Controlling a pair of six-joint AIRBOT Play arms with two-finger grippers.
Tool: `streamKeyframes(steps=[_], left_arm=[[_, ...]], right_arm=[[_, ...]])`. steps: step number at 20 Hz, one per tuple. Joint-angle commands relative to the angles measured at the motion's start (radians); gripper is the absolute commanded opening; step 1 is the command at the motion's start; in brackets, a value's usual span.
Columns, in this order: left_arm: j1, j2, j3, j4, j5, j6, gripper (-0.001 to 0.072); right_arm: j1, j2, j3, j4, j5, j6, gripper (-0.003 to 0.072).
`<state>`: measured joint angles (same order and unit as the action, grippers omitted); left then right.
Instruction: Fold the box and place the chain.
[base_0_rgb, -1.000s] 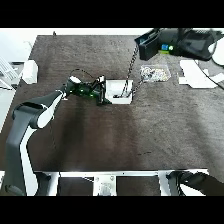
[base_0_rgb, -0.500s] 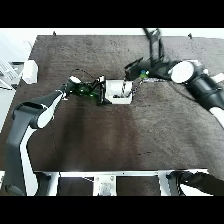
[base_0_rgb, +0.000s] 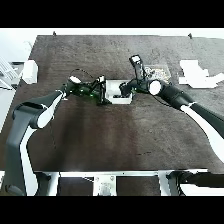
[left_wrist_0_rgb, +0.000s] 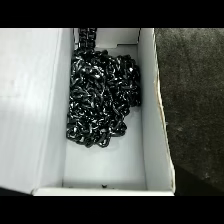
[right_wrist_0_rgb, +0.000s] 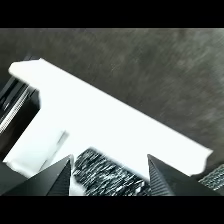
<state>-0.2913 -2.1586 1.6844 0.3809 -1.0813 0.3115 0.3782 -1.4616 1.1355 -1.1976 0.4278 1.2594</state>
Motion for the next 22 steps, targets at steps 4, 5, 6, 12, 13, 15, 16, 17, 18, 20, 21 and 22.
streamKeyframes(steps=[4,5,6,12,13,15,16,17,18,20,21,22], left_arm=[[0.001,0.0,0.0,0.0,0.0,0.001,0.0233],[0.001,0.0,0.0,0.0,0.0,0.001,0.0233],[0.001,0.0,0.0,0.0,0.0,0.0,0.0233],[0.001,0.0,0.0,0.0,0.0,0.001,0.0233],[0.001,0.0,0.0,0.0,0.0,0.001,0.0233],[0.001,0.0,0.0,0.0,0.0,0.001,0.0233],[0.001,0.0,0.0,0.0,0.0,0.001,0.0233],[0.001,0.0,0.0,0.0,0.0,0.001,0.0233],[0.001,0.0,0.0,0.0,0.0,0.001,0.0233],[0.001,0.0,0.0,0.0,0.0,0.001,0.0233],[0.001,0.0,0.0,0.0,0.0,0.001,0.0233],[0.001,0.0,0.0,0.0,0.0,0.001,0.0233]], right_arm=[[-0.15,0.072,0.007,0.0,0.018,0.052,0.0537],[-0.195,0.06,0.003,0.001,0.018,0.07,0.0538],[-0.238,0.038,0.003,0.015,0.018,0.076,0.0543],[-0.362,-0.212,0.136,0.261,0.096,-0.103,0.0546],[-0.361,-0.257,0.176,0.29,0.122,-0.129,0.0546],[-0.361,-0.346,0.268,0.327,0.173,-0.142,0.0546],[-0.361,-0.385,0.313,0.334,0.192,-0.142,0.0546],[-0.36,-0.414,0.351,0.335,0.21,-0.141,0.0546],[-0.359,-0.438,0.384,0.34,0.229,-0.138,0.0546],[-0.359,-0.466,0.413,0.345,0.235,-0.13,0.0544],[-0.359,-0.468,0.414,0.341,0.235,-0.131,0.0533],[-0.363,-0.469,0.414,0.34,0.236,-0.131,0.0508]])
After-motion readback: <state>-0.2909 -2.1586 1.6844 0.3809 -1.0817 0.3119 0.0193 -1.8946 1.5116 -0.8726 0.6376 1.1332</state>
